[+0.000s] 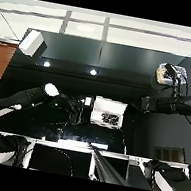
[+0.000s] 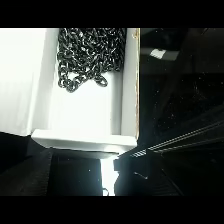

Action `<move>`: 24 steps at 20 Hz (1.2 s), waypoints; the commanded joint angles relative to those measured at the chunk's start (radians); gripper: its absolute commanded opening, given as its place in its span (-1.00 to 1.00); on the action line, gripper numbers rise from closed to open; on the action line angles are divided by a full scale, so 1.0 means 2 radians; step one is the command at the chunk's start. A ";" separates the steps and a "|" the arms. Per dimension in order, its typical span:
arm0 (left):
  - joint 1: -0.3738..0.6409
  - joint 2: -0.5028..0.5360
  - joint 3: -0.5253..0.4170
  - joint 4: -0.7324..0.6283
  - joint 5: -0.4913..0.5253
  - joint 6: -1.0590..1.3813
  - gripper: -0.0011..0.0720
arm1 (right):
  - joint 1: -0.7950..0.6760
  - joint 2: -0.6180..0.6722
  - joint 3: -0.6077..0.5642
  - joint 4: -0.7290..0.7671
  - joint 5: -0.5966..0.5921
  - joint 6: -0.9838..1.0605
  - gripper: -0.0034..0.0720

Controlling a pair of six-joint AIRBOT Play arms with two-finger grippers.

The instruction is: Fold the box and place the chain.

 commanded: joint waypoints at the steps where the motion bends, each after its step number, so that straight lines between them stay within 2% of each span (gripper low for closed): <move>1: 0.002 0.000 0.001 0.001 0.000 -0.022 0.95 | 0.000 0.000 0.000 0.000 0.000 0.004 0.27; 3: 0.007 0.000 0.003 0.018 0.001 -0.039 0.95 | 0.002 0.000 0.000 0.000 0.000 0.010 0.27; 6: 0.009 0.000 0.018 0.112 -0.006 -0.078 0.95 | 0.010 0.000 0.000 0.000 0.000 0.011 0.27; 7: 0.010 0.000 0.021 0.117 -0.007 -0.078 0.95 | 0.013 0.000 0.000 0.000 0.000 0.011 0.27; 13: 0.026 -0.022 0.041 0.044 -0.033 -0.077 0.96 | 0.016 0.000 0.000 0.000 0.004 0.013 0.27; 16: 0.028 -0.033 0.042 0.041 -0.057 -0.060 0.96 | 0.016 0.000 0.000 0.000 0.013 0.013 0.27; 24: 0.024 -0.039 0.044 0.015 -0.053 -0.049 0.96 | 0.016 0.000 0.000 0.000 0.011 0.013 0.27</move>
